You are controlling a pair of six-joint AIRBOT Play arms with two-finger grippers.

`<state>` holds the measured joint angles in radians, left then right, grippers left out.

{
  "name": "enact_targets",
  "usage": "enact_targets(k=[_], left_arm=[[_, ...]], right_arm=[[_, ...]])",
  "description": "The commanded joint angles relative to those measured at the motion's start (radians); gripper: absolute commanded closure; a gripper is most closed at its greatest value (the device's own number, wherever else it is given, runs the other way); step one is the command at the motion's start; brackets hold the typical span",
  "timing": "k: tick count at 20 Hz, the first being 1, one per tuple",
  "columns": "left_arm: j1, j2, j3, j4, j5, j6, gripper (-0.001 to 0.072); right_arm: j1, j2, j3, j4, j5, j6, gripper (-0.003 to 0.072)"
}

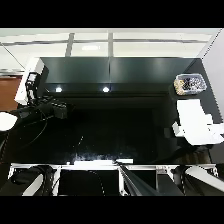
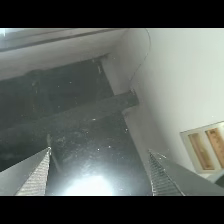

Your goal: Fold the box and place the chain.

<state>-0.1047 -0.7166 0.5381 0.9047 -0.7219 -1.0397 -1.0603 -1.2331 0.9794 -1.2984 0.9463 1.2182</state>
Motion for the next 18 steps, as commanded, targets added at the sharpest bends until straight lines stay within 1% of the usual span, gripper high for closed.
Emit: enact_targets(k=[1, 2, 3, 5, 7, 8, 9, 10, 11, 13, 14, 15, 18], left_arm=[[-0.007, -0.002, 0.001, 0.004, 0.011, 0.016, -0.0008], [-0.007, -0.002, 0.001, 0.004, 0.013, 0.018, -0.0008], [-0.007, -0.002, 0.001, 0.004, 0.015, 0.019, -0.0008], [-0.006, -0.002, 0.001, 0.004, 0.024, 0.019, -0.0008], [-0.006, -0.002, 0.000, 0.004, 0.041, 0.019, -0.0007], [-0.006, -0.002, 0.000, 0.004, 0.053, 0.019, -0.0007], [-0.006, -0.002, 0.000, 0.003, 0.061, 0.019, -0.0007], [-0.006, -0.002, 0.000, 0.003, 0.063, 0.019, -0.0007], [-0.006, -0.002, 0.000, 0.003, 0.063, 0.019, -0.0007], [-0.006, -0.002, 0.000, 0.003, 0.060, 0.019, -0.0007], [-0.006, -0.002, 0.000, 0.003, 0.060, 0.019, -0.0007], [-0.006, -0.002, 0.000, 0.003, 0.060, 0.019, -0.0007], [-0.006, -0.002, 0.000, 0.003, 0.060, 0.019, -0.0007]], right_arm=[[-0.035, -0.229, 0.170, 0.071, 0.296, -0.224, -0.0023], [-0.031, -0.285, 0.207, 0.076, 0.359, -0.270, -0.0022], [-0.026, -0.323, 0.229, 0.077, 0.372, -0.293, -0.0023], [-0.016, -0.378, 0.261, 0.131, 0.371, -0.356, -0.0022], [-0.011, -0.423, 0.291, 0.220, 0.383, -0.396, -0.0022], [-0.004, -0.431, 0.291, 0.241, 0.385, -0.443, -0.0022], [0.008, -0.432, 0.291, 0.223, 0.390, -0.476, -0.0022], [0.020, -0.432, 0.291, 0.180, 0.398, -0.489, 0.0010], [0.029, -0.432, 0.291, 0.140, 0.406, -0.489, 0.0178], [0.034, -0.431, 0.291, 0.114, 0.424, -0.489, 0.0274], [0.034, -0.430, 0.291, 0.120, 0.431, -0.489, 0.0446], [0.035, -0.426, 0.291, 0.121, 0.447, -0.489, 0.0499], [0.034, -0.402, 0.291, 0.193, 0.489, -0.489, 0.0502]])
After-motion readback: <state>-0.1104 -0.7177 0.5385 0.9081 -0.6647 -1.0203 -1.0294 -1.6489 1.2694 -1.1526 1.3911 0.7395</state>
